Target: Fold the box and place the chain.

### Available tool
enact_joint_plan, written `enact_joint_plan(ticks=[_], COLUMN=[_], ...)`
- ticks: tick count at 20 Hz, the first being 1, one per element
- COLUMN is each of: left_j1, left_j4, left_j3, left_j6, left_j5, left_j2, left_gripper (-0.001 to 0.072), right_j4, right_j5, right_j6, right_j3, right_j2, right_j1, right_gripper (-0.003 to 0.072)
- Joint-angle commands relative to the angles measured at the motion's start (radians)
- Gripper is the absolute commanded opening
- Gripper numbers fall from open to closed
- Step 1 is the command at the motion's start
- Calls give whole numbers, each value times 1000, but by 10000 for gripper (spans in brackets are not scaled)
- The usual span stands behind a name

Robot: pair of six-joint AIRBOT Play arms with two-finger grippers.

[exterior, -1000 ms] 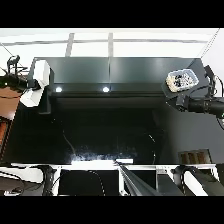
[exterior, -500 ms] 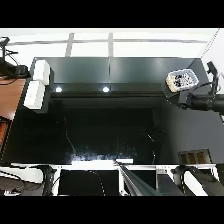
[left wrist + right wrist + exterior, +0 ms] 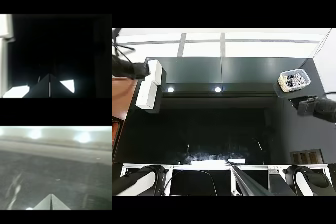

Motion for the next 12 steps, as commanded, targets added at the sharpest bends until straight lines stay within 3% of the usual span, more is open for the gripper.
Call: enact_joint_plan(ticks=[1, 3, 5, 12], left_j1=[-143, -138, -106, -79], left_j4=[-12, -8, -8, -2], left_j3=[-417, -544, -599, -620], left_j6=[-7, -10, -9, -7], left_j5=[338, 359, 353, 355], left_j2=[344, 471, 550, 595], left_gripper=[28, 28, 29, 29], right_j4=[-119, -122, -122, -122], right_j5=[-186, -125, -73, -70], right_j6=[1, 1, 0, 0], right_j3=[-179, -207, -207, -207], right_j2=[63, 63, 64, 64], right_j1=[26, 27, 27, 27], right_gripper=[11, 11, 11, 11])
